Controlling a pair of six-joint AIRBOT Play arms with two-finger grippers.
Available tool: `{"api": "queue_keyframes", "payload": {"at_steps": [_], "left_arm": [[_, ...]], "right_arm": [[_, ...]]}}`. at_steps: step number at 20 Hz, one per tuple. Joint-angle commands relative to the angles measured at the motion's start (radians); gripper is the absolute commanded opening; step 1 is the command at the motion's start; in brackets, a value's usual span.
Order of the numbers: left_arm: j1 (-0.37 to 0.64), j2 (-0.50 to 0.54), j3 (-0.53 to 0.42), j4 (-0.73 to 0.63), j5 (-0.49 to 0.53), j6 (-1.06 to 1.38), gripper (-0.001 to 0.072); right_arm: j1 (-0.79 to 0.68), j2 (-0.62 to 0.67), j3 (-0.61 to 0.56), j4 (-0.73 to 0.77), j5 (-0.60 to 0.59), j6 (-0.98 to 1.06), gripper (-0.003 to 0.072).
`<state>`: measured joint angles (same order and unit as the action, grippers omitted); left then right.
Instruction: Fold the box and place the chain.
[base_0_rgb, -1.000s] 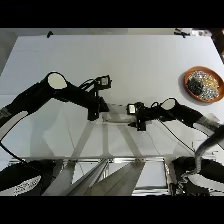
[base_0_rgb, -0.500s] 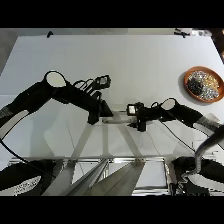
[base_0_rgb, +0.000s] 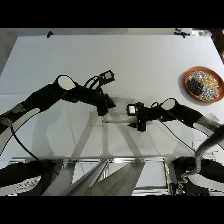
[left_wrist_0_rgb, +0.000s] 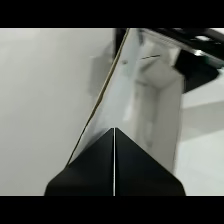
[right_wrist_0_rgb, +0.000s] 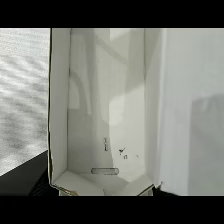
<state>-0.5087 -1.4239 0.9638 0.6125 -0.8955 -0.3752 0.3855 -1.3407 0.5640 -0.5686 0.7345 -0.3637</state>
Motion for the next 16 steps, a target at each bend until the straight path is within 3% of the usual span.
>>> {"api": "queue_keyframes", "payload": {"at_steps": [1, 7, 14, 16], "left_arm": [[-0.001, -0.037, -0.001, 0.035, 0.162, -0.067, 0.0004], [-0.001, -0.123, -0.002, 0.105, 0.114, -0.198, 0.0004], [-0.002, -0.116, -0.002, 0.070, 0.096, -0.188, 0.0018], [-0.002, -0.102, -0.002, 0.068, 0.078, -0.183, 0.0112]], "right_arm": [[0.000, 0.000, 0.000, 0.000, 0.000, 0.000, 0.0345], [0.000, 0.000, 0.000, 0.000, 0.002, 0.000, 0.0345], [0.000, 0.000, 0.000, 0.000, 0.002, 0.000, 0.0345], [0.000, 0.000, 0.000, 0.000, 0.003, 0.000, 0.0345]]}}
